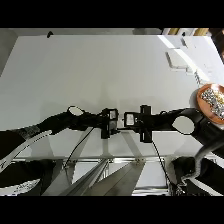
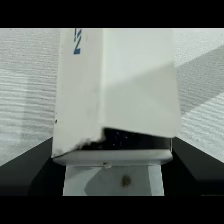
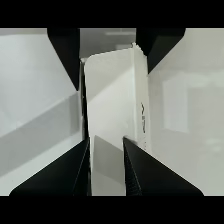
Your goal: Fold the box and place the chain.
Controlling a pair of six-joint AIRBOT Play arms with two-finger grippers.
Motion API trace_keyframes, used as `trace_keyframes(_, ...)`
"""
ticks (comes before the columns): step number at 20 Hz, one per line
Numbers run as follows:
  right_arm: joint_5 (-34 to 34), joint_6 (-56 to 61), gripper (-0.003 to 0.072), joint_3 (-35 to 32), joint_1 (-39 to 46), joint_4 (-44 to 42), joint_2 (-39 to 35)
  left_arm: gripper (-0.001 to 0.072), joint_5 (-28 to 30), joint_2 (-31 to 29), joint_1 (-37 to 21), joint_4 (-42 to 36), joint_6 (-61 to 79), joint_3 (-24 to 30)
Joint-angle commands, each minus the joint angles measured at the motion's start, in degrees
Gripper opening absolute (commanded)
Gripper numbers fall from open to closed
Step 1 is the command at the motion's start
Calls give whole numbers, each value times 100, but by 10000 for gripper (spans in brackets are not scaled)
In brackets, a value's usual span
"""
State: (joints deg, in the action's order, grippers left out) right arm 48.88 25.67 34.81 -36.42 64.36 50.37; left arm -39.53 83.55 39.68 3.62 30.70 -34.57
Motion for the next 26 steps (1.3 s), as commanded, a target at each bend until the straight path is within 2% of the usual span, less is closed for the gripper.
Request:
trace_keyframes(1, -28, -22, 239, 0, -7, -197, -52, 205, -15, -4, 4, 2, 11, -2)
trace_keyframes(3, -2, -76, 239, 109, -7, -321, -205, 205, -15, -4, 4, 4, 11, -2)
trace_keyframes(7, 839, -358, 236, 1099, 96, -225, -120, 205, -15, -4, 4, 4, 11, -2)
trace_keyframes(9, 852, -374, 236, 1436, 339, -225, 101, 205, -15, -4, 4, 2, 11, -2)
trace_keyframes(13, 1241, -496, 236, 1471, 601, -236, 820, 205, -15, -4, 4, 2, 11, -2)
trace_keyframes(16, 1620, -828, 236, 1469, 435, -673, 1187, 205, -15, -4, 4, 2, 9, -2)
trace_keyframes(20, 1152, -909, 261, 1469, 304, -625, 1244, 205, -15, -4, 4, 4, 11, -2)
trace_keyframes(26, 914, -907, 276, 1257, 304, -612, 1244, 205, -15, -4, 4, 2, 11, -2)
